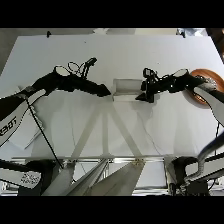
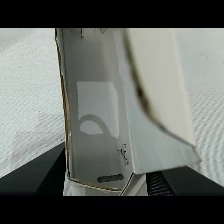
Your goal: Fold the box and place the chain.
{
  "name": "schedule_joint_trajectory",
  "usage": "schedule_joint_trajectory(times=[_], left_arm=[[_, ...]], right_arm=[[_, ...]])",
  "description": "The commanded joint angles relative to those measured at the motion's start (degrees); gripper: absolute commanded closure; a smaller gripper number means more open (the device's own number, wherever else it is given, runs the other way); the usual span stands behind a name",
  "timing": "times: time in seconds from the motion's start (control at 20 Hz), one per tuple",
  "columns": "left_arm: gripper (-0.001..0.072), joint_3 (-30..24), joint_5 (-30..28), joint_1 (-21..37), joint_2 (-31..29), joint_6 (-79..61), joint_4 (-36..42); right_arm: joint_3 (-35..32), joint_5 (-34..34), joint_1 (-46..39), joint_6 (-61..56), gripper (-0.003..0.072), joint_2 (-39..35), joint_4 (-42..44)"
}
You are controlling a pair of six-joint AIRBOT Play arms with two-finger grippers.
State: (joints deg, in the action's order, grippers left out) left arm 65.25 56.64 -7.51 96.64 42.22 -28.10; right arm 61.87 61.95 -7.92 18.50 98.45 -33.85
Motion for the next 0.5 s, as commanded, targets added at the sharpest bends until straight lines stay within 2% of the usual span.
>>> schedule_joint_trajectory(times=[0.0, 0.1, 0.45], left_arm=[[0.0124, -0.02, 0.46, -0.17, 0.35, -3.91, 3.87], [0.0060, -0.02, 0.39, -0.70, 1.44, -4.66, 5.03], [0.0060, -0.02, -2.16, -2.23, 3.96, -5.03, 10.43]], right_arm=[[0.04, 0.02, 0.00, -0.02, 0.0278, 0.00, 0.00], [0.04, 0.02, 0.00, -0.02, 0.0278, -0.02, 0.00], [0.04, 0.02, 0.00, -0.02, 0.0278, -0.02, 0.00]])
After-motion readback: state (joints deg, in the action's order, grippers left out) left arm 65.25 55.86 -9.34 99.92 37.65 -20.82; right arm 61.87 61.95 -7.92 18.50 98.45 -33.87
